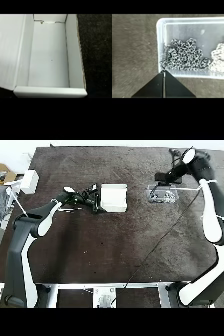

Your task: Fold the box and place the chain.

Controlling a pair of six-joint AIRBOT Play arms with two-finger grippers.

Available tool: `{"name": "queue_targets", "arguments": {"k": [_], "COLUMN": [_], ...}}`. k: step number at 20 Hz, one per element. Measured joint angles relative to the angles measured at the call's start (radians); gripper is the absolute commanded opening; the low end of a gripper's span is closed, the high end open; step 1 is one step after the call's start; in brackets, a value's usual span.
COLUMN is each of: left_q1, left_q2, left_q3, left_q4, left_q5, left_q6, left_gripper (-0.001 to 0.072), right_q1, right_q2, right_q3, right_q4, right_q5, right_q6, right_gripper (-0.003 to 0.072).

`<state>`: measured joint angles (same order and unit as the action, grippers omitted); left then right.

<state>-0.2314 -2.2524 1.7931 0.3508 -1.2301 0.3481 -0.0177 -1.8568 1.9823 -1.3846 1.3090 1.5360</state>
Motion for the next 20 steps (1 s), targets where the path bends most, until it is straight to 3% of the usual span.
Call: {"name": "queue_targets", "arguments": {"k": [5,12,20], "left_q1": [0.000,0.000,0.000], "left_q2": [0.000,0.000,0.000], "left_q3": [0.000,0.000,0.000], "left_q4": [0.000,0.000,0.000], "left_q5": [0.000,0.000,0.000], "left_q6": [0.000,0.000,0.000], "left_gripper": [0.0278,0.0278,0.0278], "right_q1": [0.047,0.220,0.472], "right_q2": [0.203,0.473,0.569], "right_q3": [0.002,0.002,-0.062], "right_q4": [-0.006,-0.044,-0.090], "right_q5": [0.000,-0.128,-0.360], "right_q6": [-0.045,-0.091,-0.151], "right_gripper": [0.0003,0.0002,0.0002]}}
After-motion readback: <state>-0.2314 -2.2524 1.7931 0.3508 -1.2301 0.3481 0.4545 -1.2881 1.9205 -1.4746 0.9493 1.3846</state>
